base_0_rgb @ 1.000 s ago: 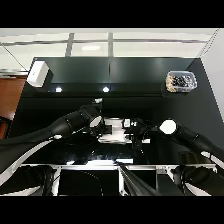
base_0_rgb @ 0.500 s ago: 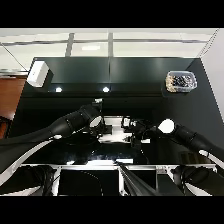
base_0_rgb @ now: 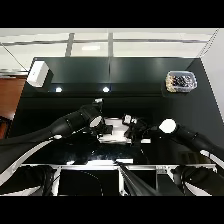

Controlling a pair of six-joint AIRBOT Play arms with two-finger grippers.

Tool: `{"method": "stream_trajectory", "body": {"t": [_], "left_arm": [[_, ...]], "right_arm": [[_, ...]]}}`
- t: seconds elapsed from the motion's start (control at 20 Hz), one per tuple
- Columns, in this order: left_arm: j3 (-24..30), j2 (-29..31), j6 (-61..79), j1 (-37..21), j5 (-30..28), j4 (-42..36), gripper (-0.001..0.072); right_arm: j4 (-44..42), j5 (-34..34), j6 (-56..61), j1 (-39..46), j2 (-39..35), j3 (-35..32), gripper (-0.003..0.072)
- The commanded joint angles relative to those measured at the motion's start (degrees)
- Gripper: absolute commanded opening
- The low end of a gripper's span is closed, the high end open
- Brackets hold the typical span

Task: Fold the box and place the chain.

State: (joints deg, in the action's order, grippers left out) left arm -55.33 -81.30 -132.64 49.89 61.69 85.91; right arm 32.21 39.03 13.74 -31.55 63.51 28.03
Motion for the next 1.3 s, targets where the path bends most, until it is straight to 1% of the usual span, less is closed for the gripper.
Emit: {"method": "stream_trajectory", "body": {"t": [0.0, 0.05, 0.1, 0.15, 0.2, 0.3, 0.35, 0.45, 0.6, 0.75, 0.8, 0.95, 1.05, 1.1, 1.2, 1.25], "left_arm": [[0.0, 0.0, 0.0, 0.0, 0.1, 0.2, 0.0031], [0.0, 0.0, 0.0, 0.0, 0.1, 0.2, 0.0032], [0.0, 0.0, 0.0, 0.0, 0.1, 0.2, 0.0031], [0.0, 0.0, 0.0, 0.0, 0.1, 0.2, 0.0031], [0.0, 0.0, 0.0, 0.0, 0.1, 0.2, 0.0031], [0.0, 0.0, 0.0, 0.0, 0.1, 0.2, 0.0031], [0.0, 0.0, 0.0, 0.0, 0.1, 0.2, 0.0032], [0.0, 0.0, 0.0, 0.0, 0.1, 0.2, 0.0031], [0.0, 0.0, 0.0, 0.0, 0.1, 0.2, 0.0031], [0.0, 0.0, 0.0, 0.0, 0.1, 0.2, 0.0032], [0.0, 0.0, 0.0, 0.0, 0.1, 0.2, 0.0031], [0.0, 0.0, 0.0, 0.0, 0.1, 0.2, 0.0032], [0.0, 0.0, 0.0, 0.0, 0.1, 0.2, 0.0031], [0.0, 0.0, 0.0, 0.0, 0.1, 0.2, 0.0031], [0.0, 0.0, 0.0, 0.0, 0.1, 0.2, 0.0031], [0.0, 0.0, 0.0, 0.0, 0.1, 0.2, 0.0032]], "right_arm": [[3.6, 12.6, 20.6, 6.8, -4.0, 1.0, 0.0019], [5.4, 18.8, 25.8, 11.1, -5.7, 1.6, 0.0019], [6.9, 23.4, 30.2, 15.8, -6.9, 1.8, 0.0019], [9.0, 26.2, 35.7, 21.2, -7.4, 1.8, 0.0019], [10.8, 26.8, 41.0, 26.4, -7.4, 1.7, 0.0019], [12.3, 24.0, 49.9, 36.1, -7.3, 1.0, 0.0019], [12.4, 22.7, 54.1, 39.9, -7.0, 0.2, 0.0018], [13.1, 22.9, 57.9, 44.1, -5.8, -1.3, 0.0018], [13.4, 27.2, 58.1, 42.5, -2.0, -4.4, 0.0019], [11.9, 27.5, 57.9, 36.1, 1.8, -6.3, 0.0019], [10.3, 27.0, 57.7, 33.6, 2.5, -6.3, 0.0019], [0.4, 21.7, 53.0, 26.7, 3.1, -6.3, 0.0019], [-3.3, 18.7, 51.1, 22.4, 3.1, -6.2, 0.0019], [-4.5, 18.7, 49.7, 20.9, 3.1, -5.8, 0.0020], [-7.3, 21.2, 46.5, 20.4, 3.1, -4.1, 0.0023], [-8.0, 22.3, 45.3, 20.5, 3.1, -3.0, 0.0127]]}}
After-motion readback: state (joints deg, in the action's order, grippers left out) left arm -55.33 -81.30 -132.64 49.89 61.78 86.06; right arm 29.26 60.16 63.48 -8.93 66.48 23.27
